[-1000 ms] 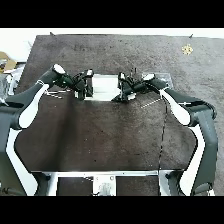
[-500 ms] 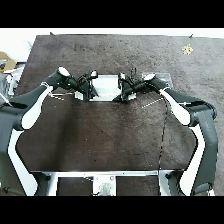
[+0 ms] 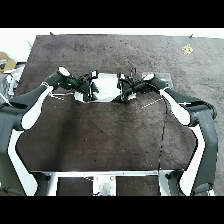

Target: Fold the box and place the chain.

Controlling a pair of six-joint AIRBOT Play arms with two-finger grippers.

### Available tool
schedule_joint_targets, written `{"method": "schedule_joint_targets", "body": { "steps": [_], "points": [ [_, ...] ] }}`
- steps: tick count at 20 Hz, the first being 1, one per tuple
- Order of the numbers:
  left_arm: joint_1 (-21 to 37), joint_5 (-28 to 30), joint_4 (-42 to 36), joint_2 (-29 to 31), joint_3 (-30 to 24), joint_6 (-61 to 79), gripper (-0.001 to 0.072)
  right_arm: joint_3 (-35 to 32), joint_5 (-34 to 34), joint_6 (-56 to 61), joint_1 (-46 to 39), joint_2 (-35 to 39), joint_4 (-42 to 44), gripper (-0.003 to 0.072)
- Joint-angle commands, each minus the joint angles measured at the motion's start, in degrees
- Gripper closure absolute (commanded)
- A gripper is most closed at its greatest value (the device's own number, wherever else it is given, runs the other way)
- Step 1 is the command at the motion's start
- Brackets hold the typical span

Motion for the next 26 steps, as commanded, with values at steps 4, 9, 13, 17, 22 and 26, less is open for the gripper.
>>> {"method": "schedule_joint_targets", "body": {
  "steps": [4, 9, 13, 17, 22, 26],
  "points": [
    [-0.02, 0.26, 0.42, -0.02, 0.02, -0.28, 0.0102, -0.02, -0.17, 0.07, -0.02, 0.0, 0.09, 0.0242],
    [2.05, -0.28, 0.31, 0.74, 0.61, -4.39, 0.0145, -0.02, -0.15, 0.07, -0.02, 0.0, 0.09, 0.0242],
    [5.42, -8.9, 0.42, 0.74, 4.74, -6.54, 0.0696, -0.02, -0.17, 0.07, -0.02, 0.0, 0.09, 0.0242],
    [9.57, -18.12, -0.68, 0.74, 13.11, -15.04, 0.0697, -0.02, -0.15, 0.07, -0.02, 0.0, 0.09, 0.0242],
    [14.82, -23.41, -2.05, 0.79, 21.42, -41.92, 0.0699, -0.02, -0.15, 0.07, -0.02, 0.0, 0.09, 0.0242],
    [18.21, -21.33, 3.32, 0.79, 19.12, -63.65, 0.0699, -0.02, -0.15, 0.07, -0.02, 0.0, 0.09, 0.0242]
  ]
}}
